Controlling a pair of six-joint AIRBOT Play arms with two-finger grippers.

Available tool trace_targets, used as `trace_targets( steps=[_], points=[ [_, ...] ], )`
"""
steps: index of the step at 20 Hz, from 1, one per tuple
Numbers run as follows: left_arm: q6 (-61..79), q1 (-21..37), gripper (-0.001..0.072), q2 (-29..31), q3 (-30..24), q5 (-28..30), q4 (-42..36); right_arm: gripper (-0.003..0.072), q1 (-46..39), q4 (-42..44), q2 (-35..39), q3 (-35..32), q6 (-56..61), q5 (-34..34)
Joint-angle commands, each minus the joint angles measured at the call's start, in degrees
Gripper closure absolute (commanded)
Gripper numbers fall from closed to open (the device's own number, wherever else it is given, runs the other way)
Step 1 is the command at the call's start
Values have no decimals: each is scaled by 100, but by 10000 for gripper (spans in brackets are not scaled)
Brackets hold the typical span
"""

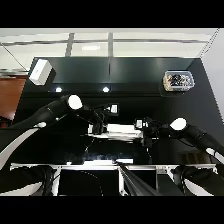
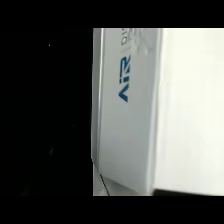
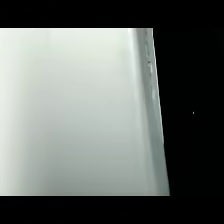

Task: Fold the box and place the chain.

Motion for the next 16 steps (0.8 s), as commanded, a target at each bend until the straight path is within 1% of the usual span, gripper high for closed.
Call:
trace_targets(
  steps=[1, 3, 4, 6, 7, 8, 9, 10, 12, 14, 15, 16],
  points=[
    [-1073, 4, 73, 535, 7, -284, 1008, 272, 2, -15, -4, 0, -13, 35],
    [-1897, 4, 92, 835, 4, -697, 1443, 272, 2, -15, -4, -2, -13, 33],
    [-2232, 2, 181, 946, 4, -957, 1545, 272, 2, -15, -4, -2, -13, 33],
    [-2741, 2, 668, 1060, 4, -1644, 1513, 272, 2, -15, -4, -2, -13, 33],
    [-2850, -4, 683, 1051, -11, -2033, 1327, 272, 2, -15, -4, -2, -13, 33],
    [-2935, -9, 683, 1049, -63, -2312, 955, 272, 2, -15, -4, 0, -13, 33],
    [-2929, -9, 683, 1049, -144, -2354, 470, 272, 2, -15, -4, 0, -13, 33],
    [-2900, -9, 683, 1047, -240, -2214, -55, 272, 2, -15, -4, -2, -13, 33],
    [-2612, -9, 683, 1047, -490, -1401, -1137, 271, 2, -15, -4, 0, -13, 31],
    [-2028, -9, 683, 1034, -752, -138, -2216, 272, 2, -15, -4, -2, -13, 31],
    [-1871, -9, 683, 1012, -835, 494, -2590, 272, 2, -15, -4, -2, -13, 31],
    [-1856, -9, 683, 962, -866, 1115, -2734, 271, 2, -15, -4, -2, -13, 31]
  ],
)
